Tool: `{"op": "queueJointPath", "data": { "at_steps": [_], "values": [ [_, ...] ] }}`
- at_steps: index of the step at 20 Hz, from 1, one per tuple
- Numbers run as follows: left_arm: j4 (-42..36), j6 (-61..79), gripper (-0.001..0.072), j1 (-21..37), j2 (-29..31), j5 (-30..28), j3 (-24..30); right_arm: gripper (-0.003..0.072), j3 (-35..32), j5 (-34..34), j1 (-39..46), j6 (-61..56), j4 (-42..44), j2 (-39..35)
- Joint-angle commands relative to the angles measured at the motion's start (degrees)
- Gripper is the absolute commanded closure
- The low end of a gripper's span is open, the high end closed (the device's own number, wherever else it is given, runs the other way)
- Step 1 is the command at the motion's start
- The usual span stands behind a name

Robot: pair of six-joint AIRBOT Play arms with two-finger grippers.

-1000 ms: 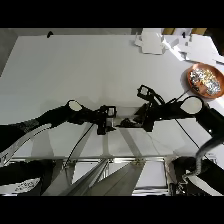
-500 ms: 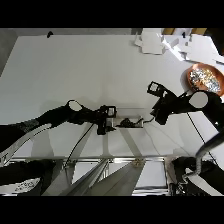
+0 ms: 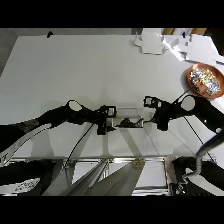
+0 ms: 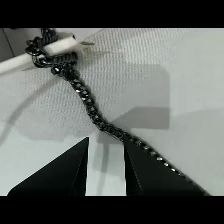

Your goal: Fold the box and place the chain.

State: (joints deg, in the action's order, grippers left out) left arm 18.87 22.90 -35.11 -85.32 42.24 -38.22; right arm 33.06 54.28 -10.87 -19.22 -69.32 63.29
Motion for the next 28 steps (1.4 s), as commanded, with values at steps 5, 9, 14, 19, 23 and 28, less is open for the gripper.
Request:
{"op": "queueJointPath", "data": {
  "at_steps": [5, 9, 14, 19, 23, 28],
  "values": [
    [0.0, 0.0, 0.0602, 0.0, 0.0, 0.0, 0.0, 0.0474, -0.8, -1.5, -0.8, 6.0, 2.3, 4.0],
    [0.0, 0.0, 0.0602, 0.0, 0.0, 0.0, 0.0, 0.0626, -0.8, -1.9, -3.2, 6.0, 2.1, 6.0],
    [0.0, 0.0, 0.0602, 0.0, 0.0, 0.0, 0.0, 0.0675, -0.8, 0.6, -3.2, 5.5, -1.5, 2.8],
    [0.0, 0.0, 0.0602, 0.0, 0.0, 0.0, 0.0, 0.0675, -0.8, 2.3, -3.2, 0.9, -2.4, -9.2],
    [0.0, 0.0, 0.0602, 0.0, 0.0, 0.0, 0.0, 0.0675, -0.8, 3.1, -3.2, 0.0, 3.6, -23.1],
    [0.0, 0.0, 0.0602, 0.0, 0.0, 0.0, 0.0, 0.0675, -0.8, 6.4, -3.2, 0.0, 20.9, -31.2]
  ]
}}
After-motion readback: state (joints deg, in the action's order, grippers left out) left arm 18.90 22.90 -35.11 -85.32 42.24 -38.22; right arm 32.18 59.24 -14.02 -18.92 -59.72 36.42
